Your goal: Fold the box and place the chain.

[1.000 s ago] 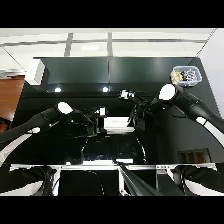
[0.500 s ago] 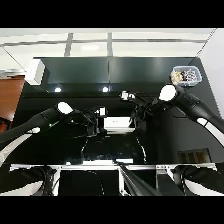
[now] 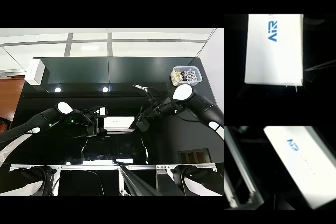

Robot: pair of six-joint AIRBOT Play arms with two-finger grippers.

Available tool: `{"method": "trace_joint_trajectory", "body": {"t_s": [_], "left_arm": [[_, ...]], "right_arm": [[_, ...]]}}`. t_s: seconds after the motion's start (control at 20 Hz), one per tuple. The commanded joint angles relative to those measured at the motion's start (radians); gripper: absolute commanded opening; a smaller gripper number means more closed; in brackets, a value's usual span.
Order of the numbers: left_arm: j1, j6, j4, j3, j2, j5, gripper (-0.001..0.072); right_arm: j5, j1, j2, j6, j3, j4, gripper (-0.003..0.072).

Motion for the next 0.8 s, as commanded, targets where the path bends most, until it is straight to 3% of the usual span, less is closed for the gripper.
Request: {"method": "trace_joint_trajectory", "body": {"t_s": [0.0,0.3,0.75], "left_arm": [[0.0,0.001,0.0,0.001,0.0,-0.001,0.0336],[0.0,0.001,0.0,0.001,0.0,-0.001,0.0336],[0.0,0.001,0.0,0.001,0.0,-0.001,0.0336]], "right_arm": [[-0.091,-0.02,-0.002,0.032,-0.125,0.36,0.001],[-0.197,0.021,-0.094,0.041,-0.136,0.393,0.001],[-0.257,0.022,-0.136,0.144,-0.136,0.225,0.001]]}}
